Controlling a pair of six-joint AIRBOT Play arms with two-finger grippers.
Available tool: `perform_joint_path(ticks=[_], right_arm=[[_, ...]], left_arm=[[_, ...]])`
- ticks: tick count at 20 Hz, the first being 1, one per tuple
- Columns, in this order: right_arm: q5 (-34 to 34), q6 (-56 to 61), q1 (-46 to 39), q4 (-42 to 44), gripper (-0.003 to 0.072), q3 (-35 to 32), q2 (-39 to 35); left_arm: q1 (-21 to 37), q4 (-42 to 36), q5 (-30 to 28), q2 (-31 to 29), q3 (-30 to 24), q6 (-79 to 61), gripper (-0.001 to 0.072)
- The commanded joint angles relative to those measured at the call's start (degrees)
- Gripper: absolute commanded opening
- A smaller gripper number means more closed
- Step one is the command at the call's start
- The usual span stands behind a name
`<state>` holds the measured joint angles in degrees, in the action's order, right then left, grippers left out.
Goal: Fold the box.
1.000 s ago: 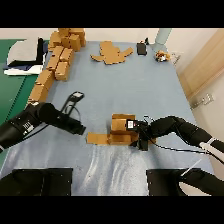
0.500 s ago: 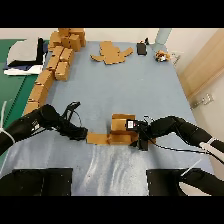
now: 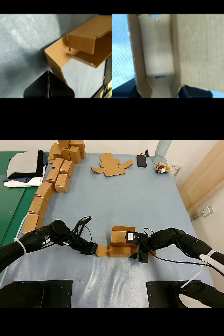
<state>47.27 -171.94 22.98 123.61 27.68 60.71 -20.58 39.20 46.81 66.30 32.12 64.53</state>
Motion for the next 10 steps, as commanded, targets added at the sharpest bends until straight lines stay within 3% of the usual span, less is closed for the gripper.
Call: perform_joint_path(ticks=[1, 9, 10], right_arm=[[-0.02, 0.00, 0.00, 0.00, 0.0476, -0.02, -0.07], [-0.02, 0.00, 0.00, 0.00, 0.0476, -0.02, -0.07], [-0.02, 0.00, 0.00, 0.00, 0.0477, -0.02, -0.07]], left_arm=[[-2.19, -1.92, -1.53, 0.24, 0.79, -3.17, 0.0015], [-2.67, -1.90, 0.31, 0.24, 4.83, -4.09, 0.0019], [-2.67, -1.88, 0.28, 0.26, 4.83, -4.07, 0.0191]])
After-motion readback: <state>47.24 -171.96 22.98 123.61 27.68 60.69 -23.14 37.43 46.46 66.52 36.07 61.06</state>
